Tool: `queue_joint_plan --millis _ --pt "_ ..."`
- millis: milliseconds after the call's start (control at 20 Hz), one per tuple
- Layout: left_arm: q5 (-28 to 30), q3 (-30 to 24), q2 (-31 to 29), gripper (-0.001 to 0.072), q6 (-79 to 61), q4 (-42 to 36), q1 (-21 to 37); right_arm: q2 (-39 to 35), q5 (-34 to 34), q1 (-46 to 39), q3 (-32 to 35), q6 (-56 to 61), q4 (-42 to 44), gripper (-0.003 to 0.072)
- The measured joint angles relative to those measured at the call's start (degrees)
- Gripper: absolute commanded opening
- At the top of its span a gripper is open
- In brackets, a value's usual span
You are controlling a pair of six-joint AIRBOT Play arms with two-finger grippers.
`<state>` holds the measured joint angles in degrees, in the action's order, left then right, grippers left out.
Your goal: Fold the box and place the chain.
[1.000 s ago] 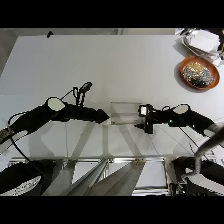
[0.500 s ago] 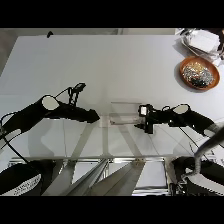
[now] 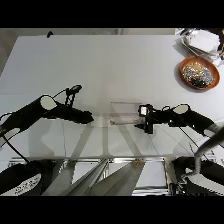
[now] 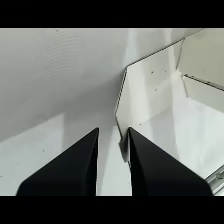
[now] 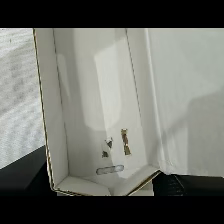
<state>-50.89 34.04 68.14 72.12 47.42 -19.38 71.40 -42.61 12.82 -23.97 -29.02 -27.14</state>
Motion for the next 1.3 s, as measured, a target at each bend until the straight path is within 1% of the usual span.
queue_joint_plan --millis 50,100,150,300,400,450,500,550,800,900,1200,1250,1300 --pt "-0.1 0.0 -1.0 0.0231 -0.4 -0.4 0.5 0.0 0.0 0.0 0.0 0.0 0.0 0.043" --pt "-0.2 0.0 -2.1 0.0285 -0.7 -0.7 1.2 0.0 0.0 0.0 0.0 0.0 0.0 0.043" --pt "-0.4 0.0 -3.1 0.0287 -0.9 -0.7 1.9 0.0 0.0 0.0 0.0 0.0 0.0 0.043" --pt "-1.7 -0.2 -4.9 0.0263 -1.3 0.1 3.6 0.0 0.0 0.0 0.0 0.0 0.0 0.043" --pt "-2.2 -1.0 -5.2 0.0122 -1.4 0.3 4.2 0.0 0.0 0.0 0.0 0.0 0.0 0.043" --pt "-2.5 -1.3 -4.8 0.0121 -1.4 0.2 4.1 0.0 0.0 0.0 0.0 0.0 0.0 0.043" --pt "-2.2 -1.5 -4.1 0.0071 -1.7 -0.4 3.8 0.0 0.0 0.0 0.0 0.0 0.0 0.043" --pt "-1.4 -1.7 -3.0 0.0037 -2.3 -1.6 3.1 0.0 0.0 0.0 0.0 0.0 0.0 0.043" --pt "1.9 -2.0 3.8 0.003 -6.0 -7.2 -2.0 0.0 0.0 0.0 0.0 0.0 0.0 0.043" --pt "2.8 -2.1 5.4 0.0029 -6.8 -8.6 -3.3 0.0 0.0 0.0 0.0 0.0 0.0 0.043" --pt "4.8 -2.0 6.8 0.0031 -9.1 -12.8 -5.4 0.0 0.0 0.0 0.0 0.0 0.0 0.043" --pt "4.9 -2.0 6.7 0.0035 -9.7 -13.6 -5.6 0.0 0.0 0.0 0.0 0.0 0.0 0.043" --pt "4.9 -1.9 6.4 0.0056 -10.5 -14.4 -5.8 0.0 0.0 0.0 0.0 0.0 0.0 0.043"
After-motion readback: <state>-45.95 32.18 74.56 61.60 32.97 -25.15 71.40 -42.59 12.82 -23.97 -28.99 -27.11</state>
